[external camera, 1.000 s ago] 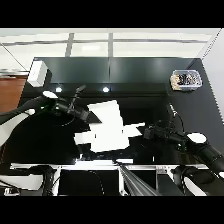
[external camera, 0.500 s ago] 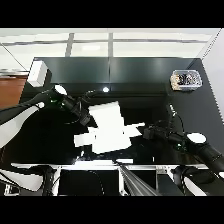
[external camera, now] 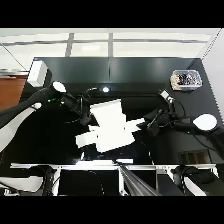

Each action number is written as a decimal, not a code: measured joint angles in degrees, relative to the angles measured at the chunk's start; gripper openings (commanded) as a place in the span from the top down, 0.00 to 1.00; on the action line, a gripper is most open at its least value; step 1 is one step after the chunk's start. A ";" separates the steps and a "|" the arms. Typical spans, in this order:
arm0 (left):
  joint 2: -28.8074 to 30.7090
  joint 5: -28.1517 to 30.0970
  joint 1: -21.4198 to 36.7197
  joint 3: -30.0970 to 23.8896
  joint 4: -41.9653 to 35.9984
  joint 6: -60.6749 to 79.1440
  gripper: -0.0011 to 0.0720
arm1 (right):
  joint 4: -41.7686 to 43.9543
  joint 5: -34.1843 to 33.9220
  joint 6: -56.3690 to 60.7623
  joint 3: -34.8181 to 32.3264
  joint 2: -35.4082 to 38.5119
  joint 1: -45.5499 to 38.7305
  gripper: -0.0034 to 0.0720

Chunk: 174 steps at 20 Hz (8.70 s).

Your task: Fold the box and place the chain.

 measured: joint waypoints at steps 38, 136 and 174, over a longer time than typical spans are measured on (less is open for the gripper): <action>2.69 24.98 -10.40 -3.21 4.87 26.82 0.95 | -14.23 -5.81 -22.49 -3.30 -8.79 16.57 0.03; 2.64 24.22 -11.93 -3.28 6.67 27.74 0.95 | 15.52 -13.62 -47.93 -3.69 -16.35 14.27 0.03; 2.64 22.93 -12.17 -3.28 6.19 24.41 0.95 | 8.55 -10.64 -45.00 0.39 -23.74 11.65 0.07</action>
